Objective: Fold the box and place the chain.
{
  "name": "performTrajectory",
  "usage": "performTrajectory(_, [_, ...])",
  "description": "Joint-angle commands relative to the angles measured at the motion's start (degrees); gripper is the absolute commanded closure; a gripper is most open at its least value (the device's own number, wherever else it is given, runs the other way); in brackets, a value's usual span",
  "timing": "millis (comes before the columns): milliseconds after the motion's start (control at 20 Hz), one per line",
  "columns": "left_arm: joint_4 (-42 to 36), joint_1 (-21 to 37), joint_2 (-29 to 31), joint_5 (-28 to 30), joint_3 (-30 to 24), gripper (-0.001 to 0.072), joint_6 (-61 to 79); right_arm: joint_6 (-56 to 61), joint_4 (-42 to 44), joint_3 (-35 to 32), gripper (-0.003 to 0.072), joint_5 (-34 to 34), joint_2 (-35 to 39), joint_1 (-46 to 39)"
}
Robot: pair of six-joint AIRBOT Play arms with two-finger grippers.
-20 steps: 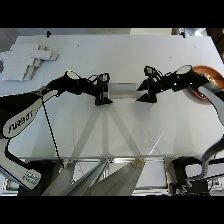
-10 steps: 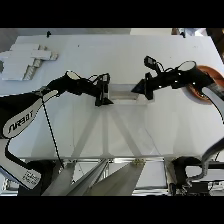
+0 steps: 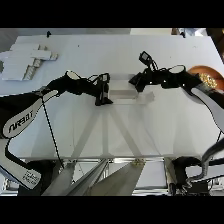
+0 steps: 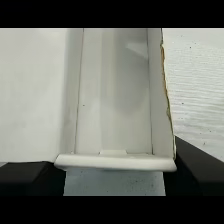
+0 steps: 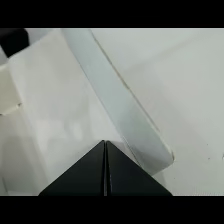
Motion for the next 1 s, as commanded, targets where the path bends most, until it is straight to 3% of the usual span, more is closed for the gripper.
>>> performTrajectory(0, [0.07,0.04,-0.02,-0.33,0.02,0.0368,0.09,3.02,-2.69,0.04,0.0674,-2.29,-3.3,0.55])
performTrajectory(300, [0.09,0.04,-0.02,-0.31,0.02,0.0368,0.09,2.99,-1.25,0.07,0.0673,-0.26,-1.33,0.83])
performTrajectory(700, [0.07,0.04,-0.02,-0.33,0.02,0.0368,0.09,2.95,-0.39,0.07,0.0673,3.91,13.84,-1.07])
performTrajectory(900, [0.07,0.04,-0.02,-0.31,0.02,0.0368,0.09,2.99,-18.73,0.04,0.0668,13.68,15.76,-5.2])
performTrajectory(950, [0.07,0.04,-0.02,-0.33,0.02,0.0368,0.09,2.97,-24.37,0.04,0.0536,15.74,15.26,-5.57])
